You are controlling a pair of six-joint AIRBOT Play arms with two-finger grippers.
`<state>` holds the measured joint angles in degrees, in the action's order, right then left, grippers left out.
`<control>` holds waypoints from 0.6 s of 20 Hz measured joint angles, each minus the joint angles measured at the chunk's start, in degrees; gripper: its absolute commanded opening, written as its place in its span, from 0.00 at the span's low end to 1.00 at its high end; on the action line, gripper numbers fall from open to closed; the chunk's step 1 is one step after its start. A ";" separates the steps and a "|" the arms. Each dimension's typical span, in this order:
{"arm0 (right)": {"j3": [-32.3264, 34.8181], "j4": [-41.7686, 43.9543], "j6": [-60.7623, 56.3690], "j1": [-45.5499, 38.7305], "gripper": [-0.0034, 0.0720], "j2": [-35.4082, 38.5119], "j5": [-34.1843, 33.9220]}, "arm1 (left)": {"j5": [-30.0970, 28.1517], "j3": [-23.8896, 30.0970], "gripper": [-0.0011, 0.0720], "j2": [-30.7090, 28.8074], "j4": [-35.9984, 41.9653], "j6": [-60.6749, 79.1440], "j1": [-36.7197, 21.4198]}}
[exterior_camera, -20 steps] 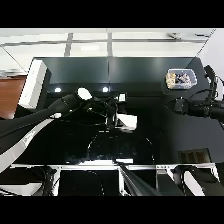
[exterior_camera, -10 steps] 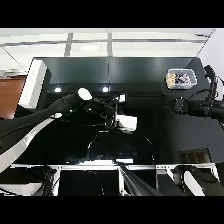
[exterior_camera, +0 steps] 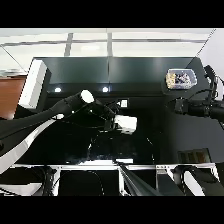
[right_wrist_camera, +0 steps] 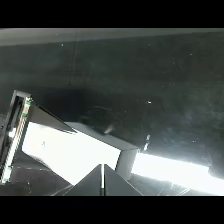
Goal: Fold the box and place the chain.
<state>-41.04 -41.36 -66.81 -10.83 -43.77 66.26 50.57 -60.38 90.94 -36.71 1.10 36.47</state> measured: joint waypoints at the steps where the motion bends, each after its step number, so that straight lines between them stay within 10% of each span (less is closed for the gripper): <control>1: 0.00 -0.26 0.00 0.00 0.07 0.00 -0.31 | -1.16 0.00 0.56 0.02 -0.46 -1.62 0.31; 2: 0.02 -0.92 0.00 0.00 0.07 0.00 -0.66 | -2.08 -0.13 0.39 0.00 -0.90 -3.52 0.52; 12: 0.04 -5.64 -0.04 -0.13 0.07 0.00 -1.44 | 6.97 -1.33 0.39 -16.70 -26.21 -51.30 -14.29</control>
<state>-40.99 -47.00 -66.85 -10.96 -43.77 64.82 57.54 -61.71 74.24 -62.92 -50.19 22.17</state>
